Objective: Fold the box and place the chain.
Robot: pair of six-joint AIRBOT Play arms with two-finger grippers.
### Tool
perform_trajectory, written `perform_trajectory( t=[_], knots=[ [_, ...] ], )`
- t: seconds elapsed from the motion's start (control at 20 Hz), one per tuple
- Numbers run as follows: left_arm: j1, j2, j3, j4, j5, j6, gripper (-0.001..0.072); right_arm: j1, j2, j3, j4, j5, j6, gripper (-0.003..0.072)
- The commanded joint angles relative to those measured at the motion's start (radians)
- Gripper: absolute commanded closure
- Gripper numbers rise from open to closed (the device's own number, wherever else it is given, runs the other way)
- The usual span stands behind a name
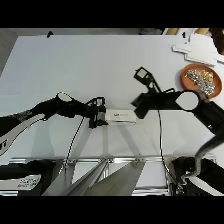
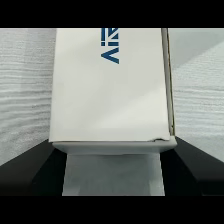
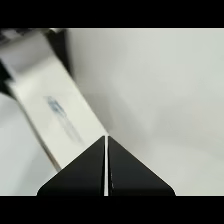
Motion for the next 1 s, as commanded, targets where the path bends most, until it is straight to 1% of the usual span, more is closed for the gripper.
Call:
perform_trajectory(
  t=[0.0,0.15,0.3,0.8,0.85,0.95],
  knots=[
    [0.0,0.001,0.001,0.001,0.002,0.001,0.0559,-0.175,0.021,-0.014,-0.428,0.298,0.41,0.0671],
    [0.0,0.001,0.001,0.001,0.002,0.001,0.0559,-0.328,0.02,-0.04,-0.44,0.355,0.443,0.0671],
    [0.0,0.001,0.001,0.001,0.002,0.0,0.0559,-0.399,0.021,-0.04,-0.44,0.415,0.444,0.067],
    [0.0,0.001,0.001,-0.011,-0.006,0.0,0.0559,-0.409,0.021,-0.04,-0.437,0.419,0.444,0.067],
    [0.0,0.001,0.001,-0.029,-0.019,-0.002,0.0559,-0.409,0.021,-0.04,-0.437,0.419,0.445,0.067],
    [0.003,0.002,0.001,-0.016,-0.058,-0.011,0.056,-0.409,0.021,-0.04,-0.437,0.419,0.444,0.067]
  ],
)
